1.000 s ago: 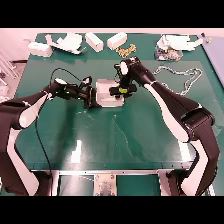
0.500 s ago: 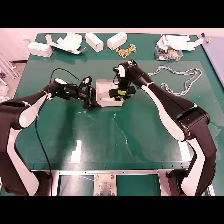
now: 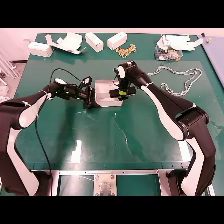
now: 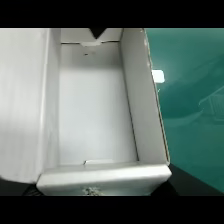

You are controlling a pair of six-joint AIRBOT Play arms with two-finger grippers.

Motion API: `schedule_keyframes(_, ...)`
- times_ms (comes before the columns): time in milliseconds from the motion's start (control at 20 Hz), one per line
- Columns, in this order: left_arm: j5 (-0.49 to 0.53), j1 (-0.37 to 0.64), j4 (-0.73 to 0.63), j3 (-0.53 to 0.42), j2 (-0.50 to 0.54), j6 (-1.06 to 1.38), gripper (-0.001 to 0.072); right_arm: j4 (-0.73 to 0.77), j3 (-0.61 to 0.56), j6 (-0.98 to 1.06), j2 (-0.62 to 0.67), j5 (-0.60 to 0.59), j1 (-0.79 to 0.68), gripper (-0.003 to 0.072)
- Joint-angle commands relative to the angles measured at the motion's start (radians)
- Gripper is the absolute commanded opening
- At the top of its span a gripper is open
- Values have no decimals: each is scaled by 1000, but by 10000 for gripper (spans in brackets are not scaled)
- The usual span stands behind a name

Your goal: Fold the box and place the chain.

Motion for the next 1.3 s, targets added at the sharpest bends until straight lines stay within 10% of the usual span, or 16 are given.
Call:
schedule_keyframes(0,2,0,-2,1,1,2,579,4,1,-7,-1,5,2,14)
schedule_keyframes(150,1,0,-2,1,1,2,579,3,1,-7,-1,5,1,15)
schedule_keyframes(300,2,0,-2,1,1,2,579,2,1,-6,1,6,1,429)
schedule_keyframes(1250,1,0,-2,1,1,2,579,-186,3,-237,379,-7,-89,499)
